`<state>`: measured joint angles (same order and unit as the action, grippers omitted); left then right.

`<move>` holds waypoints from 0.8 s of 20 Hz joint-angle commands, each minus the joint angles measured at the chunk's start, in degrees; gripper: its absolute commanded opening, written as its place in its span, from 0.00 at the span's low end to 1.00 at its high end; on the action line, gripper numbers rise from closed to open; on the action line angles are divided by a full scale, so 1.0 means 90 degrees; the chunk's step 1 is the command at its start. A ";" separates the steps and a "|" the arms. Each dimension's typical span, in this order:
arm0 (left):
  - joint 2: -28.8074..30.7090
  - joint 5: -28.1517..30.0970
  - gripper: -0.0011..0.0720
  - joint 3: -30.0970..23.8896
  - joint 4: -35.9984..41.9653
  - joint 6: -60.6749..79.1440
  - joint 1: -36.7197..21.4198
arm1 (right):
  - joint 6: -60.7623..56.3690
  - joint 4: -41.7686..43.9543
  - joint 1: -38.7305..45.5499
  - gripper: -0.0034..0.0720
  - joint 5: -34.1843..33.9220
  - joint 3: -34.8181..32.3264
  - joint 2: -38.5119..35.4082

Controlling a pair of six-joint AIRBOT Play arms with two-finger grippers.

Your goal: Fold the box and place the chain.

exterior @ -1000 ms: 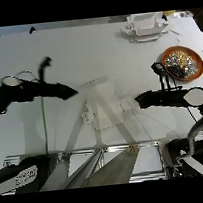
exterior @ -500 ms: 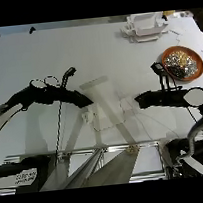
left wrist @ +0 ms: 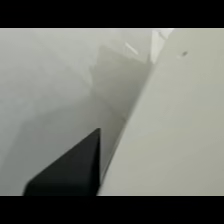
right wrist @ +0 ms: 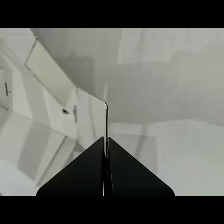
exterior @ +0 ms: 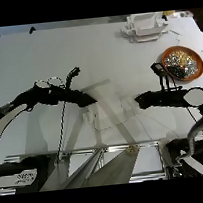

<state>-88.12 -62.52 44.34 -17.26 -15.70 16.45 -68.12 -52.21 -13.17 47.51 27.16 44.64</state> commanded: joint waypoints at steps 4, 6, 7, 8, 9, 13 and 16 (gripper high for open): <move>0.0015 -0.0189 0.03 -0.0002 -0.0039 0.0702 0.0012 | 0.0000 0.0141 -0.0005 0.27 0.0299 0.0024 -0.0007; 0.0041 -0.0372 0.03 0.0005 -0.0044 0.1010 0.0041 | 0.0000 0.0172 -0.0005 0.50 0.0420 0.0163 -0.0015; 0.0073 -0.0369 0.02 0.0058 -0.0121 0.1035 0.0102 | 0.0002 0.0160 -0.0005 0.52 0.0525 0.0270 -0.0015; 0.0104 -0.0381 0.02 0.0165 -0.0316 0.1035 0.0192 | 0.0002 0.0155 -0.0002 0.52 0.0678 0.0406 -0.0029; 0.0134 -0.0408 0.02 0.0362 -0.0690 0.1035 0.0333 | 0.0002 0.0083 -0.0002 0.52 0.0843 0.0551 -0.0061; 0.0136 -0.0376 0.02 0.1484 -0.2407 0.1115 0.1122 | -0.0005 -0.0549 -0.0002 0.52 0.1681 0.1229 -0.0316; 0.0129 0.0495 0.02 0.1814 -0.2149 0.2188 0.1474 | -0.0121 -0.1110 -0.0005 0.52 0.1989 0.1326 -0.0743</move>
